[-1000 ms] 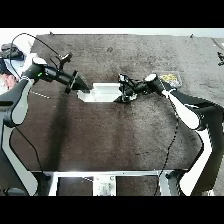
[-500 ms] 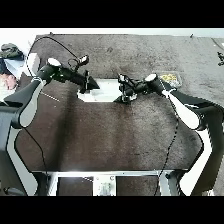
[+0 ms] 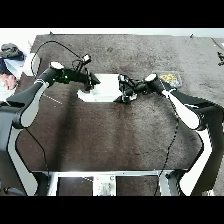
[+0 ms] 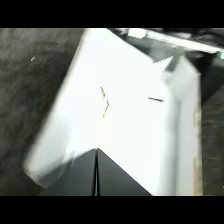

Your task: Fold the box and place the chain.

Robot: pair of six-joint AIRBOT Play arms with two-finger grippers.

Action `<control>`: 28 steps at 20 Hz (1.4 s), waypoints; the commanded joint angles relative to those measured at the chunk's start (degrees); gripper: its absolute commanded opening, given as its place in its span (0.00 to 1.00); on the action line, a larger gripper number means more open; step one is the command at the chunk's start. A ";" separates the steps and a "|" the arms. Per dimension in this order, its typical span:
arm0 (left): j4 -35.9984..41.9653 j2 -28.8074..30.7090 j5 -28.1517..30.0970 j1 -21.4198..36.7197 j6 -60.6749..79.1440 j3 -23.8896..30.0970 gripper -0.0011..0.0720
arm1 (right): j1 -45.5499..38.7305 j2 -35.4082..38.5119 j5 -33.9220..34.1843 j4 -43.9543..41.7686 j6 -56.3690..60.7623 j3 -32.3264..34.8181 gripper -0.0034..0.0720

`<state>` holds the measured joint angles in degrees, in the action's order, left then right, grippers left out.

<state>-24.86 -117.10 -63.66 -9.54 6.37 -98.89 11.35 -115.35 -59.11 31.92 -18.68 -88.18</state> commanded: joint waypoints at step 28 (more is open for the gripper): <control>-20.04 8.04 -16.59 2.69 -0.35 1.49 0.76 | 0.02 -0.02 0.00 0.00 0.00 -0.04 0.67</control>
<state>-38.41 -109.51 -80.90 -5.06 6.00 -100.53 11.33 -115.35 -59.11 31.97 -18.70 -88.18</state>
